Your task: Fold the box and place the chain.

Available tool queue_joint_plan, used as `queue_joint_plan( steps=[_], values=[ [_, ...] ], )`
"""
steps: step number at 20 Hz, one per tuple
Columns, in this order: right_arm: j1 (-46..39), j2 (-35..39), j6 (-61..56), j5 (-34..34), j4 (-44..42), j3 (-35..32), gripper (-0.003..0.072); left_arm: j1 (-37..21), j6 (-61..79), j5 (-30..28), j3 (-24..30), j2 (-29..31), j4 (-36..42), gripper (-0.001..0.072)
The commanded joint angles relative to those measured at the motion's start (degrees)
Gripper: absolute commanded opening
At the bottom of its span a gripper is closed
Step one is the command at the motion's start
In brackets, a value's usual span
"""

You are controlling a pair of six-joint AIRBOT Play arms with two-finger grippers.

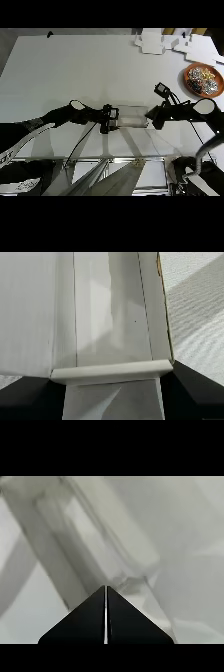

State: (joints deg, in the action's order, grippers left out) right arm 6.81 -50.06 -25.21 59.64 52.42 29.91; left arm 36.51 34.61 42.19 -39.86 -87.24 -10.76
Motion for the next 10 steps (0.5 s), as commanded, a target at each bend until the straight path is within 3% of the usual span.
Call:
queue_joint_plan(
  steps=[1,2,4,10],
  values=[
    [-0.02,4.50,9.68,8.61,14.73,0.98,0.0014,0.02,-0.07,0.00,0.00,-0.04,-0.02,0.0272],
    [-0.02,4.33,14.05,8.90,15.43,0.94,0.0025,0.02,-0.07,0.00,0.00,-0.04,-0.02,0.0272],
    [-0.02,3.76,19.89,6.25,14.69,0.11,0.0222,0.02,-0.07,0.02,0.02,-0.04,-0.02,0.0272],
    [-0.02,-1.92,30.84,-4.48,5.25,-4.37,0.0220,0.02,-0.09,0.02,0.02,-0.04,0.00,0.0272]
  ],
)
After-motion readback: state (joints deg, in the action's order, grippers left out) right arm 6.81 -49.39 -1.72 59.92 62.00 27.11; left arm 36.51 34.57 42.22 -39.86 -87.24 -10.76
